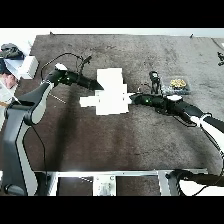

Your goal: Fold the box and place the chain.

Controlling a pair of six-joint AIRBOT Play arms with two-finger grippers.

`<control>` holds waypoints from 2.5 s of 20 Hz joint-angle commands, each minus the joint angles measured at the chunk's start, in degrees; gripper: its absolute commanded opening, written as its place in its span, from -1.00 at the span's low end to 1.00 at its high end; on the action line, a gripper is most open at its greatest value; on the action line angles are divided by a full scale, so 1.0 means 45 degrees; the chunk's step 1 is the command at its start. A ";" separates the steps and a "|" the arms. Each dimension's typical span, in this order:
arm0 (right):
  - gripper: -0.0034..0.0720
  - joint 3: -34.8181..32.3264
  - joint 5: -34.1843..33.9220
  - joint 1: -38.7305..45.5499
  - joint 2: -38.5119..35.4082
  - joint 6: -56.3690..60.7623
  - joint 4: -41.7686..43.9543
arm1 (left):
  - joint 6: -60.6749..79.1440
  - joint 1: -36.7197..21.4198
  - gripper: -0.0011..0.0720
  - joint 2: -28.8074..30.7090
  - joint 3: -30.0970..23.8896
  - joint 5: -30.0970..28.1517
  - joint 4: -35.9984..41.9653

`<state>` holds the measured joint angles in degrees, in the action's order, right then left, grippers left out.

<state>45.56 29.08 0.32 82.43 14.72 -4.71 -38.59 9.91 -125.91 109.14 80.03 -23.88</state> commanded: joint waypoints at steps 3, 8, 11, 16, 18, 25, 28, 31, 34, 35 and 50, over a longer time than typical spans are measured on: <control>-0.62 0.0000 0.0000 0.0000 0.0000 -0.0194 0.0000 | 0.0155 0.0034 -0.94 -0.0063 0.0005 -0.0019 -0.0408; 0.23 0.0005 0.0024 0.1171 -0.0767 -0.0369 -0.0010 | 0.2147 0.0034 -0.94 -0.0024 0.0005 0.0015 -0.0408; 0.23 0.0005 0.0670 0.2540 -0.1418 -0.0364 -0.0005 | 0.5425 0.0034 -0.94 -0.0019 0.0005 -0.0010 -0.0413; 0.23 -0.0194 0.1817 0.3657 -0.1462 -0.0272 -0.0389 | 1.0224 0.0034 -0.94 -0.0010 0.0005 -0.0175 -0.0432; 0.23 -0.0427 0.1831 0.3653 -0.1457 -0.0277 -0.0389 | 1.1026 0.0034 -0.95 -0.0010 0.0005 -0.0578 -0.0685; 0.23 -0.0631 0.2127 0.3648 -0.1457 -0.0447 -0.0967 | 1.2070 -0.0117 -0.95 -0.0068 -0.0039 -0.0967 -0.0670; 0.23 -0.0631 0.2370 0.3648 -0.1457 -0.0612 -0.1015 | 1.2259 -0.0447 -0.95 -0.0063 -0.0039 -0.0704 0.0024; 0.23 -0.0631 0.2613 0.3648 -0.1457 -0.0826 -0.1015 | 1.2230 -0.0534 -0.95 -0.0063 -0.0126 -0.0544 0.0078; 0.23 -0.0631 0.3167 0.3648 -0.1457 -0.1583 -0.1010 | 1.2308 -0.0534 -0.95 -0.0063 -0.0937 -0.1030 0.0423; 0.23 -0.0627 0.3395 0.3643 -0.1457 -0.1977 -0.1010 | 1.2483 -0.0534 -0.95 -0.0063 -0.1175 -0.1190 0.0452; 0.54 -0.0398 0.1943 -0.0826 -0.0923 -0.9481 -0.3206 | 1.2580 -0.0534 -0.94 -0.0053 -0.1297 -0.1234 0.0204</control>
<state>43.13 41.47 1.56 77.14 -20.73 -16.56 18.00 7.55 -126.13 103.33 74.39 -22.79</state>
